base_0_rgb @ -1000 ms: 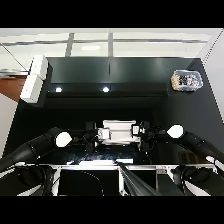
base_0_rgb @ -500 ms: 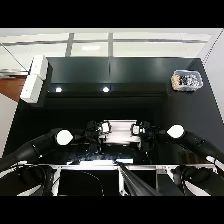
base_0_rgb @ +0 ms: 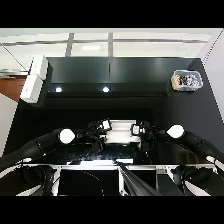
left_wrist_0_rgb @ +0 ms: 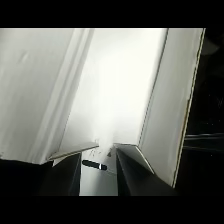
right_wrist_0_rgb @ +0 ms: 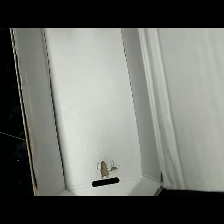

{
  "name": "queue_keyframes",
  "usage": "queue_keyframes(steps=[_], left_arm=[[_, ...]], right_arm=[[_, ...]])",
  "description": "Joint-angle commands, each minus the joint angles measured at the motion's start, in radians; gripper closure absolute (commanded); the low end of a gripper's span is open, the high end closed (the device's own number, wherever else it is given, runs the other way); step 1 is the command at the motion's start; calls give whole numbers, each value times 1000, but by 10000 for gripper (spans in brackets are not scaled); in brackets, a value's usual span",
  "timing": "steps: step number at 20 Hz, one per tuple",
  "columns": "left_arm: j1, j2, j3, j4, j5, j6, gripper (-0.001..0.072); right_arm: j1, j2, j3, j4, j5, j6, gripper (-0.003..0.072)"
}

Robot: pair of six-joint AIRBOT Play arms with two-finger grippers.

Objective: Fold the box and place the chain.

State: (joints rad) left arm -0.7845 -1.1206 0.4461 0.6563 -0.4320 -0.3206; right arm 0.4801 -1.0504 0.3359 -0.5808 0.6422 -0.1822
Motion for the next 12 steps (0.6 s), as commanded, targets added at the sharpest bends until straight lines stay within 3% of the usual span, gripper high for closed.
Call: queue_keyframes(steps=[1,10,12], left_arm=[[0,-2,1,-19,13,22,445],[-1,-2,1,-36,2,82,431],[-1,-2,1,-40,4,82,241]], right_arm=[[0,0,-1,0,0,0,153],[0,0,-1,0,0,0,153],[0,0,0,0,0,0,153]])
